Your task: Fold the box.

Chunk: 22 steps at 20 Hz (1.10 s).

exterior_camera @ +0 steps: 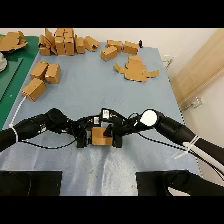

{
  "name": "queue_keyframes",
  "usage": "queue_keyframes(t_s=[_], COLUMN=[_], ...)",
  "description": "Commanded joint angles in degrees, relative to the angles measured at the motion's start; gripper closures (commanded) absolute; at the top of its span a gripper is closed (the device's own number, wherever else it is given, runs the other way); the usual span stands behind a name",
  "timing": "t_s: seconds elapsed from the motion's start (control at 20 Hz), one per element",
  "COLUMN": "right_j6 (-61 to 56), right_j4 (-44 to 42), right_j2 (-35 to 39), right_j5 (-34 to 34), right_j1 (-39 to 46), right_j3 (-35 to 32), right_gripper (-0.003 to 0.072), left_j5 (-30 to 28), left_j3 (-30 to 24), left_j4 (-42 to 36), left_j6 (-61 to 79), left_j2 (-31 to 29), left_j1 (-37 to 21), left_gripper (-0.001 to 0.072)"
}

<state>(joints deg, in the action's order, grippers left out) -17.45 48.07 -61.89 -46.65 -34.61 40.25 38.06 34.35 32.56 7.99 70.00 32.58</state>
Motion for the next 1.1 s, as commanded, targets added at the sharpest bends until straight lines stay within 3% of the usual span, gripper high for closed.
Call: queue_keyframes(t_s=[0.0, 0.05, 0.1, 0.35, 0.4, 0.6, 0.65, 0.7, 0.95, 1.0, 1.05], right_j6=[1.1, 1.1, 1.1, 1.0, 1.0, 1.0, 1.0, 1.4, 2.1, 2.3, 3.5], right_j4=[0.6, 0.5, 0.4, -1.0, -1.3, -4.4, -4.4, -4.4, -4.4, -4.4, -4.4], right_j2=[1.1, 1.2, 1.4, 5.5, 6.0, 4.3, 3.6, 3.2, 3.3, 3.3, 3.3], right_j5=[2.8, 2.8, 2.8, 1.7, 1.6, 2.1, 2.1, 2.1, -0.1, -0.2, -0.1], right_j1=[0.0, 0.0, -0.1, -0.2, -0.2, -0.2, -0.2, -0.2, -0.2, -0.2, -0.2], right_j3=[-2.3, -2.3, -2.2, -2.1, -2.1, -2.3, -2.3, -2.3, -2.2, -2.2, -2.2], right_gripper=[0.0682, 0.0669, 0.0577, 0.0548, 0.0491, 0.0453, 0.0325, 0.0257, 0.0254, 0.0209, 0.0208], left_j5=[0.0, 0.0, 0.0, 0.0, 0.0, 0.0, 0.0, 0.0, 0.0, 0.0, 0.0], left_j3=[0.0, 0.0, 0.0, 0.0, 0.0, 0.0, 0.0, 0.0, 0.0, 0.0, 0.0], left_j4=[0.0, 0.0, 0.0, 0.0, 0.0, 0.0, 0.0, 0.0, 0.0, 0.0, 0.0], left_j6=[0.0, 0.0, 0.0, 0.0, 0.0, 0.0, 0.0, 0.0, 0.0, 0.0, 0.0], left_j2=[0.0, 0.0, 0.0, 0.0, 0.0, 0.0, 0.0, 0.0, 0.0, 0.0, 0.0], left_j1=[0.0, 0.0, 0.0, -0.1, -0.1, -0.1, -0.1, 0.0, -0.1, -0.1, 0.0], left_gripper=[0.0187, 0.0187, 0.0187, 0.0187, 0.0186, 0.0187, 0.0187, 0.0187, 0.0187, 0.0187, 0.0187])
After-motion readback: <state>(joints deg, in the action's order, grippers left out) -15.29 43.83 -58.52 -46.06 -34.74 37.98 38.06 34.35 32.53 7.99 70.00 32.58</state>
